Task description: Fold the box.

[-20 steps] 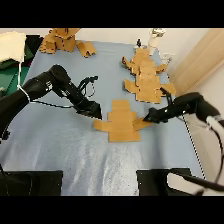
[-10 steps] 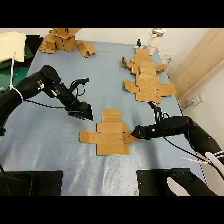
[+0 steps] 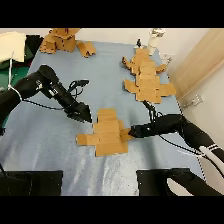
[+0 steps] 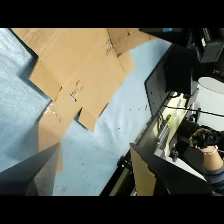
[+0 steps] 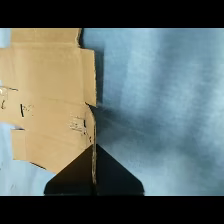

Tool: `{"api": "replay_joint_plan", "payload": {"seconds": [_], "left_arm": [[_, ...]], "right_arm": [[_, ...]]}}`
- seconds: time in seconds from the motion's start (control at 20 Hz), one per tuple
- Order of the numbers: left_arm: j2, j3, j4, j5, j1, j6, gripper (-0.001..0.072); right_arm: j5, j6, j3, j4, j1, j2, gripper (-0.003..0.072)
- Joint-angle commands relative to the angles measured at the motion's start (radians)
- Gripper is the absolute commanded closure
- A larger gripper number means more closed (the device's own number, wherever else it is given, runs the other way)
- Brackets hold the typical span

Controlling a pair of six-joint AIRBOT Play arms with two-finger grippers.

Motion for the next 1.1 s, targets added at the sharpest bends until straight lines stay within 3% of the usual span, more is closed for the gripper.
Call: {"api": "replay_joint_plan", "payload": {"seconds": [0.0, 0.15, 0.3, 0.35, 0.5, 0.7, 1.05], "left_arm": [[-0.001, 0.000, -0.011, -0.039, 0.002, -0.010, 0.0042], [0.016, -0.007, -0.010, 0.042, 0.002, 0.046, 0.0042], [0.152, -0.099, 0.034, 0.253, 0.004, 0.055, 0.0042], [0.206, -0.139, 0.048, 0.281, 0.008, 0.080, 0.0043], [0.349, -0.298, 0.050, 0.317, 0.013, 0.164, 0.0043], [0.392, -0.487, 0.048, 0.404, 0.014, 0.179, 0.0043], [0.393, -0.526, 0.031, 0.422, 0.012, 0.193, 0.0042]], "right_arm": [[0.041, -0.018, 0.026, 0.013, 0.027, -0.009, 0.0683], [0.051, -0.018, 0.026, 0.014, 0.031, -0.009, 0.0683], [0.049, -0.016, 0.026, 0.011, 0.032, -0.009, 0.0683], [0.050, -0.016, 0.026, 0.011, 0.032, -0.009, 0.0683], [0.049, -0.016, 0.024, 0.010, 0.042, -0.009, 0.0684], [0.142, -0.016, -0.018, -0.005, 0.175, 0.005, 0.0686], [0.269, 0.065, -0.112, -0.021, 0.357, 0.125, 0.0687]]}}
